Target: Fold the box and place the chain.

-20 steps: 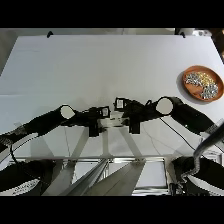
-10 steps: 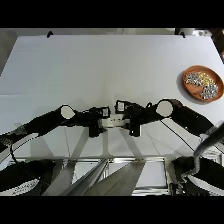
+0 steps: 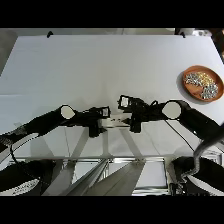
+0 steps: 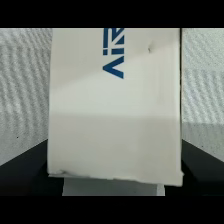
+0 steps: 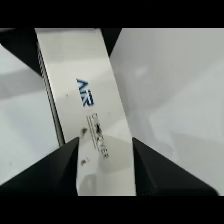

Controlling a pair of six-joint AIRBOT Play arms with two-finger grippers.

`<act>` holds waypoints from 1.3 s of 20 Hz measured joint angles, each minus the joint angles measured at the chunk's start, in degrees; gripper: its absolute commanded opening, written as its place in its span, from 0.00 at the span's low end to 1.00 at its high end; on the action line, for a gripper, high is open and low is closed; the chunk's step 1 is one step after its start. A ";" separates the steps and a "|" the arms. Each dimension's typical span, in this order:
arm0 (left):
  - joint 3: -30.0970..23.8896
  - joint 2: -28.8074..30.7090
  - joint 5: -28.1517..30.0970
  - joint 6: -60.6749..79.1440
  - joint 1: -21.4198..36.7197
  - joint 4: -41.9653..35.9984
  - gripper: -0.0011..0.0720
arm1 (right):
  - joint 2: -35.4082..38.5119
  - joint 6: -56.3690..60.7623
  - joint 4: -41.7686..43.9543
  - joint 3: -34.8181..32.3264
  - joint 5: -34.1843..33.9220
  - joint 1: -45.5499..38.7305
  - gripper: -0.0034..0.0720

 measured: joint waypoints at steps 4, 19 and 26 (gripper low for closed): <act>0.00 0.00 0.02 0.00 0.00 0.00 0.30 | 1.53 -0.74 6.88 -0.33 -0.85 0.00 0.07; 0.00 0.00 0.07 0.02 0.00 0.02 0.30 | -4.81 -21.64 41.59 -10.36 -2.51 0.00 0.07; 0.00 0.00 0.09 0.02 0.00 0.02 0.30 | -5.84 -22.97 42.64 -12.33 -2.29 0.00 0.07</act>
